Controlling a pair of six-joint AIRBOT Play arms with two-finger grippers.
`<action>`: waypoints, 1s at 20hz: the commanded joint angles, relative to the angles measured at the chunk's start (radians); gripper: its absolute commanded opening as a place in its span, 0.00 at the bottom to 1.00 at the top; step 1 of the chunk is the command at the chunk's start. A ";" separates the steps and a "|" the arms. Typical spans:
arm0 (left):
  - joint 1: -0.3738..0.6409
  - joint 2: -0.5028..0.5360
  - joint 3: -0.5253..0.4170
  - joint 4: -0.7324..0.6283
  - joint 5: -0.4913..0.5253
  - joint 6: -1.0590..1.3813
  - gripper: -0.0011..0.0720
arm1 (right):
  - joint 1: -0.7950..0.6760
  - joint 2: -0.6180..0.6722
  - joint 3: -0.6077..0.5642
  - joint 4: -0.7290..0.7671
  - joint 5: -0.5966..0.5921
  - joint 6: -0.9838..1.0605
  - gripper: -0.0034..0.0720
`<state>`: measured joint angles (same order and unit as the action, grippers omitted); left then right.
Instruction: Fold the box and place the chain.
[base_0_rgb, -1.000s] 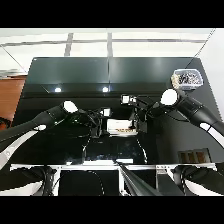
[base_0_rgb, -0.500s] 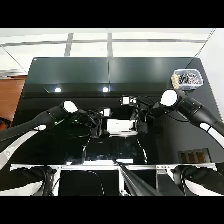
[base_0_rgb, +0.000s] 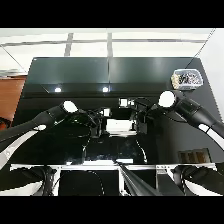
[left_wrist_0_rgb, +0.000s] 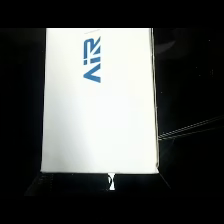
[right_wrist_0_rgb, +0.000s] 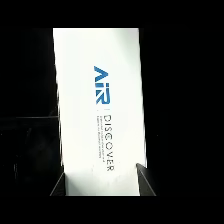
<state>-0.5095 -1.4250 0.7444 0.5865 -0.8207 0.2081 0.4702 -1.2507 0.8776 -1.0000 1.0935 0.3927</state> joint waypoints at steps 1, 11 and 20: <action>0.000 0.001 0.000 0.000 0.001 0.001 0.57 | 0.010 0.000 0.000 -0.018 0.007 0.008 0.74; 0.000 0.001 0.000 0.000 0.001 0.001 0.57 | 0.010 0.081 0.001 0.002 0.007 0.049 0.83; 0.000 0.001 0.000 0.000 0.001 0.001 0.57 | -0.090 0.184 0.002 0.071 0.142 0.572 0.14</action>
